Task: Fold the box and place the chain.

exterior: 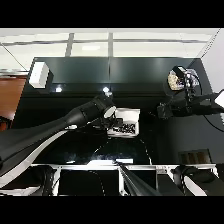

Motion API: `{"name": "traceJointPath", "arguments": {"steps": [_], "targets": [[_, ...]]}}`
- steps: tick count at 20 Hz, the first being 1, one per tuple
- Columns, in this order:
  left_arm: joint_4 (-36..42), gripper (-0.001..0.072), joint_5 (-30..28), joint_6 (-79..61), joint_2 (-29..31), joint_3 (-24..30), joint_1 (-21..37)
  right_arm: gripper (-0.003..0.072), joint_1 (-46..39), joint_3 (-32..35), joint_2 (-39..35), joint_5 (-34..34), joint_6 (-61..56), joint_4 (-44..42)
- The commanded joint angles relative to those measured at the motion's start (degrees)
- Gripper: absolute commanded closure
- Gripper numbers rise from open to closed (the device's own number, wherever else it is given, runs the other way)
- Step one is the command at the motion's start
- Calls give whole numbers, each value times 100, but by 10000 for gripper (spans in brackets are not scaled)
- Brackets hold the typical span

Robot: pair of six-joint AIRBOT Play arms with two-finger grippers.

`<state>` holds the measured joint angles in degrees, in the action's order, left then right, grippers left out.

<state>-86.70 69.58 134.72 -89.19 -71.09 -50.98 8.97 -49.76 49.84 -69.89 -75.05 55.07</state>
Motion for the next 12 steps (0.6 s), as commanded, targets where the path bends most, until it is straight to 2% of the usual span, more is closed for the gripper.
{"name": "traceJointPath", "arguments": {"steps": [1,5,8,10,11,12], "targets": [[-98,182,144,-822,411,-164,-4,310,-17,-4,-13,-44,-2,4],[-772,183,831,-1729,1349,11,22,311,-17,-4,-13,-44,-63,7],[-1001,182,1189,-2341,2028,581,549,311,-17,-4,-13,-20,-63,11],[-911,182,957,-2358,2490,1244,1316,311,-17,-4,-13,63,-74,7],[-603,182,538,-2402,2686,1604,1781,311,-17,-4,-13,109,-90,9],[184,182,-168,-2754,2892,2052,2310,311,-17,-4,-13,142,-129,2]]}}
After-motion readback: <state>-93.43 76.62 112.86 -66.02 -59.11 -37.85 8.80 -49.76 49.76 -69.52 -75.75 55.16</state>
